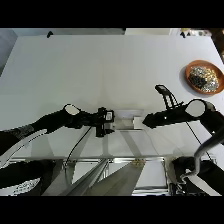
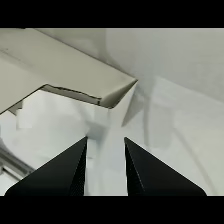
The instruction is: Fold the box and place the chain.
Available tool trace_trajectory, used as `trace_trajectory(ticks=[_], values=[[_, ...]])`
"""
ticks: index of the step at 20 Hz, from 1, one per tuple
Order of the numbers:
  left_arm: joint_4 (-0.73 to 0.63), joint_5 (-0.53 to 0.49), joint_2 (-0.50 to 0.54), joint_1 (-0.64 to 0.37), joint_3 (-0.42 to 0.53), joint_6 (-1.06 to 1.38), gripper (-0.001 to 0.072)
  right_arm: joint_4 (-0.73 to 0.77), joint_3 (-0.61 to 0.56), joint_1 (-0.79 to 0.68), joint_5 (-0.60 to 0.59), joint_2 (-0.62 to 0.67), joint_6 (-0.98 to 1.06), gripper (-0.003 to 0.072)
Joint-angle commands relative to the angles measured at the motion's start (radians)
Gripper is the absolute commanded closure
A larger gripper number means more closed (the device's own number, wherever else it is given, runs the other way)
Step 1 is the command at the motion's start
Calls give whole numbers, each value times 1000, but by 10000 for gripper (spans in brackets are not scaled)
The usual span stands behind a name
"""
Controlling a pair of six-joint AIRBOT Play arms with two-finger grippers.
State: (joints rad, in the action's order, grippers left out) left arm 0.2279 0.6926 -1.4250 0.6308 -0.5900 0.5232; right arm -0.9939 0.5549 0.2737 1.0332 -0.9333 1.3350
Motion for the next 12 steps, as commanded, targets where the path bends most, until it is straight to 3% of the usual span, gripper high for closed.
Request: trace_trajectory(ticks=[1,3,4,10,12], values=[[1,0,1,0,0,0,499,8,4,36,0,0,1,412],[1,0,1,0,0,0,499,8,4,48,-8,-1,5,382],[1,0,1,0,0,0,499,7,4,49,-16,-4,20,325],[1,0,1,0,0,0,499,-10,9,103,-85,-70,82,287],[0,0,1,0,0,0,499,-77,29,158,-92,-107,158,287]])
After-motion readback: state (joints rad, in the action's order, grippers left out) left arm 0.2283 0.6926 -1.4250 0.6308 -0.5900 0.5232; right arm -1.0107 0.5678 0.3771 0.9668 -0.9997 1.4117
